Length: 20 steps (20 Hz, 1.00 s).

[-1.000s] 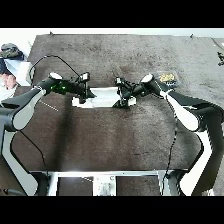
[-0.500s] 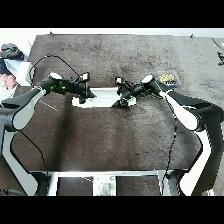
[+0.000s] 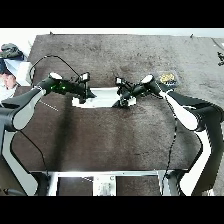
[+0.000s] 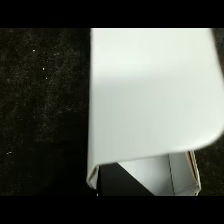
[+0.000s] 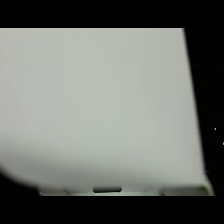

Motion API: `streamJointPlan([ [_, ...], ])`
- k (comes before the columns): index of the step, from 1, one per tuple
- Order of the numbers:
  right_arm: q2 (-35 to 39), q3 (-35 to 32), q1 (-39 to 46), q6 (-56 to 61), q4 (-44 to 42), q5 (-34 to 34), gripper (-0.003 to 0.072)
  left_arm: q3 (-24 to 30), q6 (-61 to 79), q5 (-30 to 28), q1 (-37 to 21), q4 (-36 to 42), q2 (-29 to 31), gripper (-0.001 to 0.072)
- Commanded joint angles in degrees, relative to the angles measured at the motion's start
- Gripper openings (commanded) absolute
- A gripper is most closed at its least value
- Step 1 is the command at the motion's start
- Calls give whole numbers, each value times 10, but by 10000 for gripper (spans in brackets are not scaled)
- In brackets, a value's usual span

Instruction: Fold the box and place the chain.

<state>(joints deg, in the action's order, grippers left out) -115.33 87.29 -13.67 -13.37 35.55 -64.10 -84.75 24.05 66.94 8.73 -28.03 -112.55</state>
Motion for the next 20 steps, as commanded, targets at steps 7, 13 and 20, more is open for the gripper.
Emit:
streamJointPlan([
  [7, 0, 0, 0, -5, 2, 0, 545, 0, 0, 0, 0, 0, 0, 13],
  [13, 0, 0, 0, -5, 5, 2, 522, 0, 0, 0, 0, 0, 0, 13],
  [20, 2, 1, 0, -5, 21, 21, 438, 0, 0, 0, 0, 0, 0, 13],
])
